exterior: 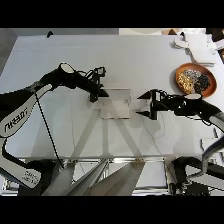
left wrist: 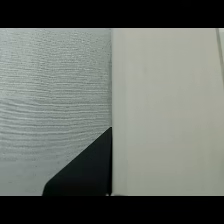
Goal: Fold the box and place the chain.
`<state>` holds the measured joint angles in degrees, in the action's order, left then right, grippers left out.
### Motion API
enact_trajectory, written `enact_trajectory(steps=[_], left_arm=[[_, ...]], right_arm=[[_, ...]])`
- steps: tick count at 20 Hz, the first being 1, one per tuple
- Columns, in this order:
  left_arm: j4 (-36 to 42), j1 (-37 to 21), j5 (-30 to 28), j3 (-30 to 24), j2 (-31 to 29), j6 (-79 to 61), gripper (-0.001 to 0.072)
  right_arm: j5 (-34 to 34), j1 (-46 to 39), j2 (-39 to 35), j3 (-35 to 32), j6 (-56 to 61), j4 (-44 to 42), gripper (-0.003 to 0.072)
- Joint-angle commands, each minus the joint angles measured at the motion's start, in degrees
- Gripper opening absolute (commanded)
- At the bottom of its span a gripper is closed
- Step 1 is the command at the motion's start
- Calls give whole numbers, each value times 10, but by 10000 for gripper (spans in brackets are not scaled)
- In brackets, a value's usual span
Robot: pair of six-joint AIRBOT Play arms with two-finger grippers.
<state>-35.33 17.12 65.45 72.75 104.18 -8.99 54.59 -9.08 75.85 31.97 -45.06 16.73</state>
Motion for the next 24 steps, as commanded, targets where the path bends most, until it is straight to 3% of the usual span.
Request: enact_trajectory(steps=[1,9,16,24], left_arm=[[0,0,-1,0,0,0,13],[0,0,-1,0,0,0,13],[0,0,-1,0,0,0,13],[0,0,-1,0,0,0,13]], right_arm=[[-41,3,-2,-23,0,0,695],[-111,100,18,-37,0,-8,695],[-105,104,31,-38,0,-218,695],[-105,104,31,-38,2,-211,694]])
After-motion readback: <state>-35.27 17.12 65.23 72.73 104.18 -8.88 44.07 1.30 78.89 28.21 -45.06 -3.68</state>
